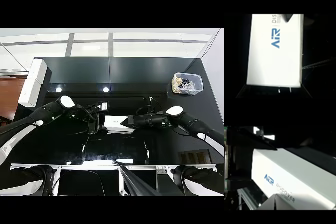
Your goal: Fold the box and place the chain.
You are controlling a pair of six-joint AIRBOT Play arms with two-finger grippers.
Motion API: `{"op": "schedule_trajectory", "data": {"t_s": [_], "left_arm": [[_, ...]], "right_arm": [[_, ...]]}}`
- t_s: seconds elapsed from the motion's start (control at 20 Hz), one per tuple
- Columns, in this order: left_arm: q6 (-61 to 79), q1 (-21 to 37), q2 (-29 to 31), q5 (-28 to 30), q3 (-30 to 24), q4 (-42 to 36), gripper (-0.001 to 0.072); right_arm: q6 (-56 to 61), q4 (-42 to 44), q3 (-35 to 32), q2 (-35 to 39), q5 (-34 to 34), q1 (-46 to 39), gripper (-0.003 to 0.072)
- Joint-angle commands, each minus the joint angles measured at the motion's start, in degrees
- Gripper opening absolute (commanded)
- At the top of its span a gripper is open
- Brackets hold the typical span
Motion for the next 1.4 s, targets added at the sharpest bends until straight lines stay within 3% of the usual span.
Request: {"op": "schedule_trajectory", "data": {"t_s": [0.0,0.45,0.7,1.0,1.15,1.2,1.3,1.35], "left_arm": [[-0.11,0.00,-0.02,0.04,0.04,-0.11,0.0532],[-0.11,0.04,-0.02,0.09,0.04,-0.09,0.0532],[-0.09,0.04,-0.02,0.13,0.04,-0.11,0.0532],[-0.11,0.04,-0.02,1.92,0.04,-0.11,0.0533],[-0.11,0.04,0.37,1.33,0.04,-0.09,0.0535],[-0.11,0.04,1.07,1.38,0.04,-0.09,0.0570],[-0.13,0.07,3.08,1.42,0.04,-0.09,0.0712],[-0.31,0.07,4.50,1.27,0.04,0.09,0.0712]], "right_arm": [[-0.37,-1.25,0.33,-0.02,0.50,0.68,0.0023],[-0.09,-3.74,4.11,2.64,16.41,-11.47,0.0023],[6.21,-16.57,3.65,2.60,14.75,-12.28,0.0023],[10.03,-22.08,3.08,2.54,9.81,-10.73,0.0022],[8.33,-19.52,4.00,2.82,12.09,-10.58,0.0022],[7.26,-18.29,4.94,3.48,13.97,-10.82,0.0022],[6.88,-17.88,7.78,5.90,17.22,-11.65,0.0022],[6.84,-17.99,9.40,7.45,18.73,-12.46,0.0023]]}}
